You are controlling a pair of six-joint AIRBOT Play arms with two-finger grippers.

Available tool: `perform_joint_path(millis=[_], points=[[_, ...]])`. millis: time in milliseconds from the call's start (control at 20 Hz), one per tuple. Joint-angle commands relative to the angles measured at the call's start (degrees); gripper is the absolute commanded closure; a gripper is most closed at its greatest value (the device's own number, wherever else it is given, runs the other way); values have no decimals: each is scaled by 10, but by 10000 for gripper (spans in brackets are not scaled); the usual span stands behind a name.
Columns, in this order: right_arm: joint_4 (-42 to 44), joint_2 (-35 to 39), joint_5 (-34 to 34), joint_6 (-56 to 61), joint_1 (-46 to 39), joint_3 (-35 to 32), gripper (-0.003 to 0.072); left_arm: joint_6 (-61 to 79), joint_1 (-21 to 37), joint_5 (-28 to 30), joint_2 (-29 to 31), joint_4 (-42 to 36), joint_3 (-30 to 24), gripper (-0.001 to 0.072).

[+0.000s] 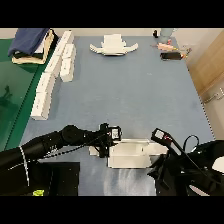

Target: Fold the box.

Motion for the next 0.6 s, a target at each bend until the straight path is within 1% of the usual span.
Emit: perform_joint_path(millis=[0,150,200,300,350,400,450,500,550], points=[[0,-63,-104,-43,79,-5,385,0,-1,-4,0,0,0,694],[-23,-143,-125,-77,127,-5,378,0,-1,-4,0,0,1,694],[-54,-161,-136,-79,148,-5,316,0,-1,-4,0,0,0,695],[-147,-185,-141,-79,189,-5,307,0,-1,-5,0,0,0,695],[-195,-193,-141,-71,210,-5,288,0,-1,-5,0,0,0,694],[-235,-200,-144,-60,227,-5,240,0,-1,-5,0,0,0,694],[-270,-206,-150,-43,240,-5,239,0,-1,-5,0,0,0,695],[-299,-213,-156,-29,250,-5,217,0,-1,-5,0,0,0,694],[-319,-221,-163,-17,257,-5,174,0,-1,-5,0,0,0,694]])
